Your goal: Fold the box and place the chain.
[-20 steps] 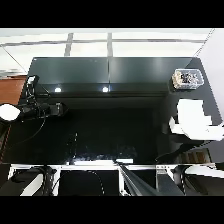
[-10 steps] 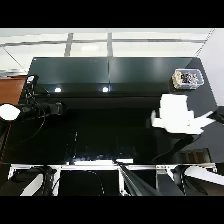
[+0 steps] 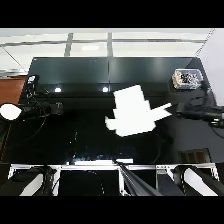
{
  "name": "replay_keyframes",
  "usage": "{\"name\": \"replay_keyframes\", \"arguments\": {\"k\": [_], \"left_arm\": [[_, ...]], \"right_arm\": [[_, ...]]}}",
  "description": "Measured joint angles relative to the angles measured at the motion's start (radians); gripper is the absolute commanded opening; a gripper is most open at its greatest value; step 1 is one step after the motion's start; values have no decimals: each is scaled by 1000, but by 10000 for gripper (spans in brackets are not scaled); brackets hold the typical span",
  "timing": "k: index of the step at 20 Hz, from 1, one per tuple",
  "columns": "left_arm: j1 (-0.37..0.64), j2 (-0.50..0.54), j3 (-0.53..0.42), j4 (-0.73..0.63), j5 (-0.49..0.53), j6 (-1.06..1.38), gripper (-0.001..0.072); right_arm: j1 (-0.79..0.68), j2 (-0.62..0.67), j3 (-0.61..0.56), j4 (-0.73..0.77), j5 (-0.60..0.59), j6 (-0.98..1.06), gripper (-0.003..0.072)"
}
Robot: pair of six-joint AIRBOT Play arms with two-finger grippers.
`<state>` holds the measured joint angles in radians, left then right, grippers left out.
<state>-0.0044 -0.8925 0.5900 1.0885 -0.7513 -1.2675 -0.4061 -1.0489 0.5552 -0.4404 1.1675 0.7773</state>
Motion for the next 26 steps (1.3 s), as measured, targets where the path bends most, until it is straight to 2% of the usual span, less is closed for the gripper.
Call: {"name": "replay_keyframes", "arguments": {"k": [3,6,8,10,12,14,19,26], "left_arm": [[0,-9,0,-31,-4,4,709],[0,-43,0,-87,-30,14,708],[0,-104,2,-199,-47,75,708],[0,-195,14,-379,-79,197,709],[-9,-295,40,-540,-130,315,710],[-24,-385,74,-627,-190,388,711],[-38,-521,159,-665,-307,460,710],[-40,-598,189,-642,-365,452,710]], "right_arm": [[194,30,-84,106,-145,-45,16],[351,42,-117,152,-286,-65,17],[426,45,-127,163,-356,-71,16],[470,47,-132,166,-394,-75,17],[493,48,-135,168,-410,-77,17],[506,48,-137,167,-414,-78,17],[517,48,-138,167,-409,-77,17],[520,48,-137,169,-396,-75,17]]}}
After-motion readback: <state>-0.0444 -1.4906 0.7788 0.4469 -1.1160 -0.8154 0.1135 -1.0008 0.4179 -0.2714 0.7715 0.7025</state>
